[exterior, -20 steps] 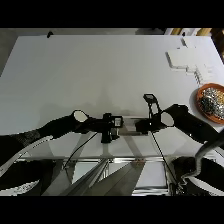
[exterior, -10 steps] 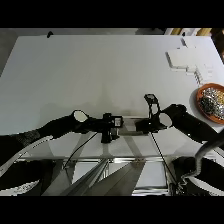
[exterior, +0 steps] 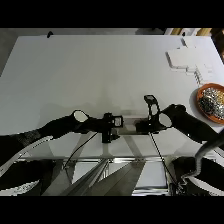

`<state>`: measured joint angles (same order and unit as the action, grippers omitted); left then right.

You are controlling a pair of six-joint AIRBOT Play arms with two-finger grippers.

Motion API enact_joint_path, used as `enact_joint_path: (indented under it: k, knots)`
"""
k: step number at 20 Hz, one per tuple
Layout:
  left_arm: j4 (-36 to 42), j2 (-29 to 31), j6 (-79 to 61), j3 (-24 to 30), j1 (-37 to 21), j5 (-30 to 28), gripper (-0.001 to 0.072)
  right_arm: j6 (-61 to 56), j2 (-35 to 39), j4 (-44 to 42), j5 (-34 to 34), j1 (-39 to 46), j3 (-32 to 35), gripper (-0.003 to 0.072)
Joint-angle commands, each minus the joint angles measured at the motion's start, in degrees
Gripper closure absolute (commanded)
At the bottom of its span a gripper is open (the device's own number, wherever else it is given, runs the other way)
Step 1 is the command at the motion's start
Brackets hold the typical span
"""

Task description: Fold the box and place the chain.

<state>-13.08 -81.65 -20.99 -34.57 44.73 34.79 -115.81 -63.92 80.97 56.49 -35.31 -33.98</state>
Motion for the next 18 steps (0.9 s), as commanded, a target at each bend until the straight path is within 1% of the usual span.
enact_joint_path:
  k: [1, 3, 5, 8, 14, 16, 17, 18]
  knots:
    - [-0.24, 0.00, 0.02, 0.00, 0.00, 0.17, 0.0363, -3.34, -0.02, 4.20, 0.15, 0.02, 0.00, 0.0419]
    - [-0.24, 0.00, 0.02, 0.00, 0.00, 0.17, 0.0363, -4.39, -0.02, 5.68, 0.24, 0.02, 0.00, 0.0421]
    - [-0.24, 0.00, 0.02, 0.00, 0.00, 0.20, 0.0363, -4.39, -0.02, 5.68, -0.15, 0.02, 0.00, 0.0449]
    - [-0.24, 0.00, 0.02, 0.00, 0.00, 0.17, 0.0363, -5.35, -0.02, 5.60, -0.92, 0.02, 0.00, 0.0460]
    - [-0.24, 0.00, 0.02, 0.00, 0.00, 0.17, 0.0363, -5.70, -0.22, 5.29, -1.11, 0.02, 0.02, 0.0460]
    - [-0.24, 0.00, 0.02, 0.00, 0.00, 0.17, 0.0363, -5.66, -1.57, 4.11, -1.05, 0.00, 0.02, 0.0466]
    - [-0.26, 0.00, 0.02, 0.00, 0.00, 0.17, 0.0363, -5.64, -2.16, 4.24, -1.05, -0.39, 0.02, 0.0477]
    - [-0.24, 0.00, 0.02, 0.00, 0.00, 0.17, 0.0363, -5.33, -2.29, 4.74, -1.03, -0.85, 0.02, 0.0530]
